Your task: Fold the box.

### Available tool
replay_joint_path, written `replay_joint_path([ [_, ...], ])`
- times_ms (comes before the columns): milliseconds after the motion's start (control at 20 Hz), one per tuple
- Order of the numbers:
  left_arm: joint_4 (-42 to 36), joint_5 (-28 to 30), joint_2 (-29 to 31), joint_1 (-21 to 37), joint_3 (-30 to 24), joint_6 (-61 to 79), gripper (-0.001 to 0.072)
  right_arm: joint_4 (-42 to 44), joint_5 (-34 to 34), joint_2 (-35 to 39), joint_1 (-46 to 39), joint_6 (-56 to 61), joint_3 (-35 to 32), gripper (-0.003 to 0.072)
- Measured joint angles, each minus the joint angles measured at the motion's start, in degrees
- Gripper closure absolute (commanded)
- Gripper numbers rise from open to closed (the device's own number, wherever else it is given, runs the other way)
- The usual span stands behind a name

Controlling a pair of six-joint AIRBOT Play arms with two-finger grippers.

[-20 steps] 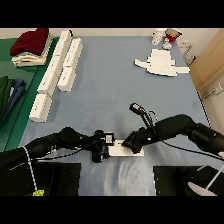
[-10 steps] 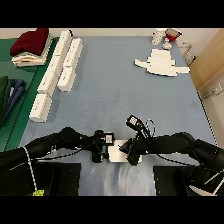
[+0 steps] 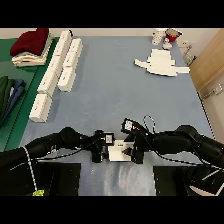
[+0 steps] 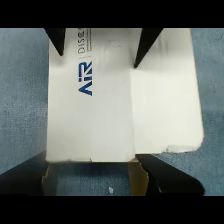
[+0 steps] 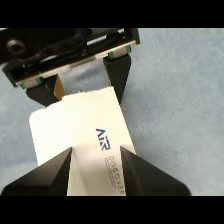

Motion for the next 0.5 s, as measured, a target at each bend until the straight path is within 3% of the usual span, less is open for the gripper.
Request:
replay_joint_path([
  [300, 0.00, 0.00, 0.00, -0.02, 0.00, 0.00, 0.0186, -7.54, -4.26, 0.11, 3.23, -0.37, 2.03, 0.0190],
  [500, 0.00, 0.00, 0.00, 0.00, 0.00, 0.00, 0.0186, -14.62, -2.73, 1.70, 9.16, 0.76, 0.83, 0.0191],
])
